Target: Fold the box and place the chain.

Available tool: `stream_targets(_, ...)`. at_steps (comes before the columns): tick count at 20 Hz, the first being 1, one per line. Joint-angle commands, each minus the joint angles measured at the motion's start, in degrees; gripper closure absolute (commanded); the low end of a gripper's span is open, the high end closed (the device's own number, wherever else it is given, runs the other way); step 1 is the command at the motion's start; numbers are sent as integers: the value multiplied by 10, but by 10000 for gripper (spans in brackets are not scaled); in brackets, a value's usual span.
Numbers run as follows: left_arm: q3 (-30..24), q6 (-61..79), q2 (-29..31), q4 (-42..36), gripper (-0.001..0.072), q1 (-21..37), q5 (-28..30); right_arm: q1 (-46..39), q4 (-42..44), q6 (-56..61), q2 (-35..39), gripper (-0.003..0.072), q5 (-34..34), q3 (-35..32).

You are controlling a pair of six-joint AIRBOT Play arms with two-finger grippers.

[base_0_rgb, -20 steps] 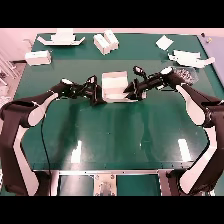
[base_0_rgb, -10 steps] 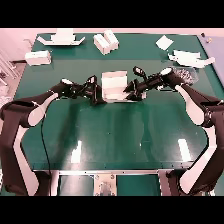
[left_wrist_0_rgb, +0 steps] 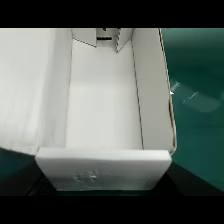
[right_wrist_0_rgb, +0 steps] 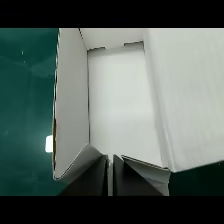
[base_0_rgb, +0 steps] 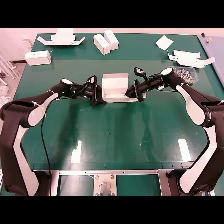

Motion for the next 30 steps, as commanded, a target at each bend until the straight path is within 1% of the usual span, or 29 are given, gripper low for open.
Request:
stream_targets(1,1,0,0,0,184,0,0,-17,-2,18,1,667,12,0)
stream_targets(6,1,0,0,0,184,0,0,-58,3,42,12,667,37,6)
stream_targets(10,1,0,0,0,184,0,0,-81,64,115,32,667,82,28)
stream_targets(13,1,0,0,0,184,0,0,-96,69,261,54,668,82,49)
stream_targets(16,1,0,0,0,184,0,0,-124,68,397,60,668,79,59)
stream_targets(18,1,0,0,0,184,0,0,-146,33,462,60,669,76,56)
stream_targets(20,1,0,0,0,184,0,0,-165,-20,520,60,670,72,46)
stream_targets(22,1,0,0,0,184,0,0,-178,-52,562,60,670,52,26)
stream_targets(27,1,0,0,0,184,0,0,-176,-57,603,60,670,13,-33)
stream_targets(30,1,0,0,0,184,0,0,-157,-56,608,53,671,-4,-51)
